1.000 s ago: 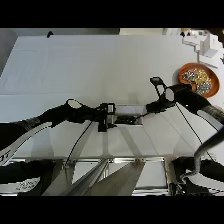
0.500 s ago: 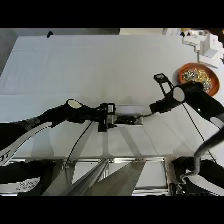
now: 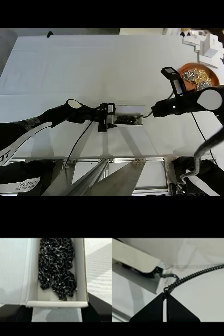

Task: Fold the box and place the chain.

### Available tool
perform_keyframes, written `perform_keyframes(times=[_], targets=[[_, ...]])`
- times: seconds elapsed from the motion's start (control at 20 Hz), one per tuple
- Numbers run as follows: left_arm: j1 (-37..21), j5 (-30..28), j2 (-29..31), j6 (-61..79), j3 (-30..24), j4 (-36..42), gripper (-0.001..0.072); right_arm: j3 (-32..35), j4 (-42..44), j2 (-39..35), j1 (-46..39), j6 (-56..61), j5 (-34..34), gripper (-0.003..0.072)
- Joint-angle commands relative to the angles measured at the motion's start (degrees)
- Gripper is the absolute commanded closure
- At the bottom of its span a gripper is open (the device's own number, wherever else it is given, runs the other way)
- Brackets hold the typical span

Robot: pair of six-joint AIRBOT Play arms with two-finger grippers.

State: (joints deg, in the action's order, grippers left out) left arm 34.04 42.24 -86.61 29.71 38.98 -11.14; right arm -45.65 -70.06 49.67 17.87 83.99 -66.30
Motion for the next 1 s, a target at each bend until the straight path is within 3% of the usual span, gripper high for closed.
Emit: perform_keyframes(times=[0.0,0.1,0.4,0.95], targets=[[-0.02,-0.02,0.02,0.02,0.04,-0.02,0.0456,-0.04,13.0,-2.16,0.04,-4.17,0.48,0.0671],[0.0,-0.02,0.02,0.02,0.04,-0.02,0.0456,-0.04,16.13,-2.16,1.66,-5.18,2.71,0.0671],[-0.02,-0.02,0.02,0.02,0.04,-0.02,0.0456,-0.04,14.8,-1.57,12.87,-4.55,14.97,0.0671],[0.0,-0.02,0.02,0.02,0.04,-0.02,0.0456,0.09,10.03,10.6,13.51,-4.31,12.9,0.0666]])
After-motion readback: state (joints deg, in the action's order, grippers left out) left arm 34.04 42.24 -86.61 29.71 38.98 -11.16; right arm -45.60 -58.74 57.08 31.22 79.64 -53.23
